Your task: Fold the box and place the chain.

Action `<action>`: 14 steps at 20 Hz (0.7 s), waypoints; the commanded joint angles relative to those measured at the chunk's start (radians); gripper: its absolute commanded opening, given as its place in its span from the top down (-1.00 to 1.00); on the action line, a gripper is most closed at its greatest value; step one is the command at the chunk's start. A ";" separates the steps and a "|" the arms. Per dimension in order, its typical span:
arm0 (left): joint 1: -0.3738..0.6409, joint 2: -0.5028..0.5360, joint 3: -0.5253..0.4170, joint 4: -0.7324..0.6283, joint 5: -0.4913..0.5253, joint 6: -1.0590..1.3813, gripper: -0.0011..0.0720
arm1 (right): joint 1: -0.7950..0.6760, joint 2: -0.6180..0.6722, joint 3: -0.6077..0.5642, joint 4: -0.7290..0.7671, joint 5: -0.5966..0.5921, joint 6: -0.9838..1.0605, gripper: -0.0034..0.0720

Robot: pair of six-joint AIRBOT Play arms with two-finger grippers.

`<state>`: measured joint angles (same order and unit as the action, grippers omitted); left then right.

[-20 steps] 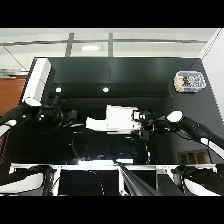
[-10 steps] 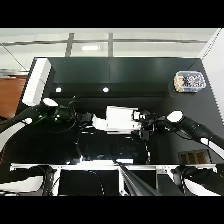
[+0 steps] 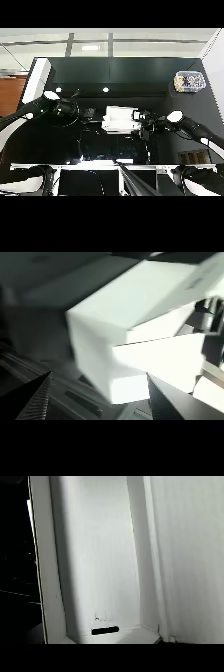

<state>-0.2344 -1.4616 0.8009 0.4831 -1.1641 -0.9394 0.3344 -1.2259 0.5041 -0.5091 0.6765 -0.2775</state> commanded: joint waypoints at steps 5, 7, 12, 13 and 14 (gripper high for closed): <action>-0.119 0.000 0.096 0.073 0.040 -0.137 -0.58 | 0.000 -0.001 0.001 0.001 0.000 0.000 0.31; -0.158 0.000 0.116 0.139 0.075 -0.217 -0.58 | 0.000 -0.001 0.001 0.001 0.000 0.000 0.31; -0.216 0.000 0.149 0.246 0.123 -0.353 -0.58 | 0.000 -0.001 0.001 0.002 0.000 0.000 0.31; -0.227 0.000 0.154 0.248 0.140 -0.356 -0.58 | 0.000 -0.001 0.001 0.002 0.000 0.000 0.31; -0.240 0.000 0.159 0.259 0.161 -0.382 -0.58 | 0.000 -0.001 0.001 0.002 0.000 0.000 0.31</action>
